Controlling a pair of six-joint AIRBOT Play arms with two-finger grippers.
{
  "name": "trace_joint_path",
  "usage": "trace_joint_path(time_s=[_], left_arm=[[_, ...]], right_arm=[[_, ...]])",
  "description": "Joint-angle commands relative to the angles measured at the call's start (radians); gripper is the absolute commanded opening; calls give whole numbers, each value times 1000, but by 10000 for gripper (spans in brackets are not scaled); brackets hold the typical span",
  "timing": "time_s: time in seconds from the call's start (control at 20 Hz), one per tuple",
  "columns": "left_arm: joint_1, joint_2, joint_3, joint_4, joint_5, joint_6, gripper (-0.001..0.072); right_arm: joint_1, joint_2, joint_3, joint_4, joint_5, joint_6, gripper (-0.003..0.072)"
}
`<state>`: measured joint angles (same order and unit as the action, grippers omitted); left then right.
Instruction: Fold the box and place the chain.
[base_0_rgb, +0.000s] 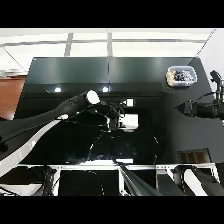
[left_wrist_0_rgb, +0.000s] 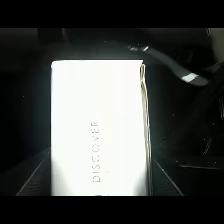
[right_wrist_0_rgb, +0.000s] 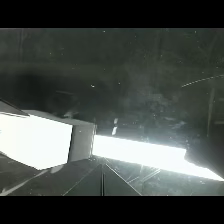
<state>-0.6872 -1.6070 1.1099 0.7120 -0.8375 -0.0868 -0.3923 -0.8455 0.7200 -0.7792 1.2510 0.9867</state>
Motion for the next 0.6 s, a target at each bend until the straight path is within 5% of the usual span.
trace_joint_path(time_s=[0.0, 0.05, 0.2, 0.35, 0.55], left_arm=[[-25, -3, 0, 117, 32, -71, 683], [-31, -3, 0, 155, 32, -104, 679], [-31, 8, 44, 298, -10, -383, 386], [61, 49, 130, 467, -115, -654, 385], [399, 87, 206, 518, -196, -878, 359]], right_arm=[[0, 0, -3, 0, -21, 0, 14], [0, 0, -5, 0, -29, 0, 14], [0, 0, -13, 3, -24, 0, 14], [0, 0, -17, 3, -29, 0, 14], [0, 0, -17, 5, -52, 1, 14]])
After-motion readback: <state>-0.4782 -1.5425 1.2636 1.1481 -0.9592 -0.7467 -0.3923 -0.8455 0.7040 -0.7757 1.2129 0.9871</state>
